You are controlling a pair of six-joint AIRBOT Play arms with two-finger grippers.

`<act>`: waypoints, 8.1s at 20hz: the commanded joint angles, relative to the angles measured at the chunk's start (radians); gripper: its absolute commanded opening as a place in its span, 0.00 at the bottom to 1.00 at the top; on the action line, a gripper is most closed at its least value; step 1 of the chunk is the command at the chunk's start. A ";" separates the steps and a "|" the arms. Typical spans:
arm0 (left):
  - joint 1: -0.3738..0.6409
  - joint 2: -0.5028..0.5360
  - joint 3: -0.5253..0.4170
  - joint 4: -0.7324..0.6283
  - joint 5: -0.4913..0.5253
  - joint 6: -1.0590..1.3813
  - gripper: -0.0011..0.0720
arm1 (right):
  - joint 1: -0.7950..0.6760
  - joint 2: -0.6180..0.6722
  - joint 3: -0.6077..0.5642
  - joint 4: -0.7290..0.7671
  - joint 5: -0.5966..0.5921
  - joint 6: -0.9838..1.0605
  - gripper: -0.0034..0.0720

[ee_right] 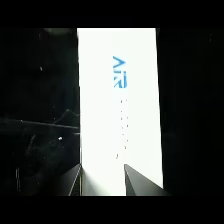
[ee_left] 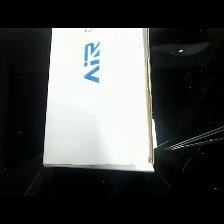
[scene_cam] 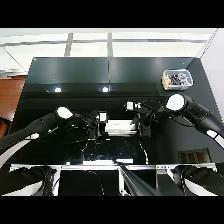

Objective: Fold the box and place the chain.

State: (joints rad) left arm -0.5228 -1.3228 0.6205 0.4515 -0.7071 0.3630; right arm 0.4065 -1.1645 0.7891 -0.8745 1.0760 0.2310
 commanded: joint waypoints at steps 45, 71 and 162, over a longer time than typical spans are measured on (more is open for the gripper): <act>0.000 0.040 0.013 0.005 -0.006 -0.035 0.58 | -0.271 0.294 0.163 -0.356 0.163 1.038 0.07; -0.187 -0.201 0.487 0.275 -0.204 -0.712 0.98 | -0.431 0.418 0.087 -0.443 0.123 1.109 0.07; 0.568 0.240 1.008 0.830 -0.460 -1.726 0.05 | -0.428 0.418 0.089 -0.344 0.113 1.056 0.06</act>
State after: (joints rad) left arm 0.1505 -1.2972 1.8122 1.3109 -1.2205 -1.3315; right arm -0.0231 -0.7467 0.8768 -1.2434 1.1408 1.3155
